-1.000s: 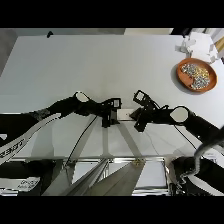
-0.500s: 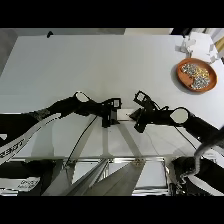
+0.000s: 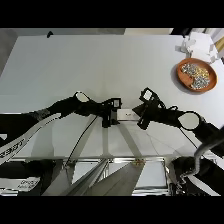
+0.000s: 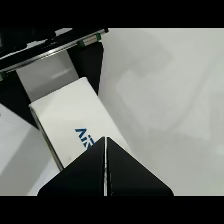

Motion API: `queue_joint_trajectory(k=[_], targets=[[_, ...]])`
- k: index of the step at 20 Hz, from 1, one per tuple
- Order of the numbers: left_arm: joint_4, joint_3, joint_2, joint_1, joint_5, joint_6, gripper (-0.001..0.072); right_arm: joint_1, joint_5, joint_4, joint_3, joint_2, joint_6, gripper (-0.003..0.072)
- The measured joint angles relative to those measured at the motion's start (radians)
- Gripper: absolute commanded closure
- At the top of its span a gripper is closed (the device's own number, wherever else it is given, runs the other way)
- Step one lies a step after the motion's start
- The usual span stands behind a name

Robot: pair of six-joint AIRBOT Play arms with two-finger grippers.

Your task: Fold the box and place the chain.

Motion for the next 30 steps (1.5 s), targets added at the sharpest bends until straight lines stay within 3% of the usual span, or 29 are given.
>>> queue_joint_trajectory(k=[6, 14, 19, 22, 25, 30], targets=[[0.001, 0.000, 0.000, 0.000, 0.000, 0.002, 0.0576, 0.000, 0.092, -0.210, -0.058, 0.024, 0.197, 0.0669], [0.001, 0.000, 0.000, 0.000, 0.001, 0.002, 0.0576, 0.001, 0.066, -0.264, -0.112, 0.043, 0.285, 0.0669], [0.000, 0.000, 0.000, 0.000, 0.000, -0.001, 0.0576, 0.000, 0.073, -0.293, -0.070, 0.156, 0.332, 0.0669], [0.000, 0.000, 0.000, 0.000, 0.000, -0.001, 0.0576, 0.000, 0.131, -0.427, 0.016, 0.223, 0.556, 0.0670], [0.000, 0.000, 0.000, 0.000, 0.000, 0.000, 0.0576, -0.007, 0.337, -0.648, 0.129, 0.250, 0.860, 0.0675], [0.001, 0.000, 0.000, 0.000, 0.000, 0.002, 0.0576, -0.193, 0.884, -0.830, 0.216, 0.244, 1.057, 0.0674]])
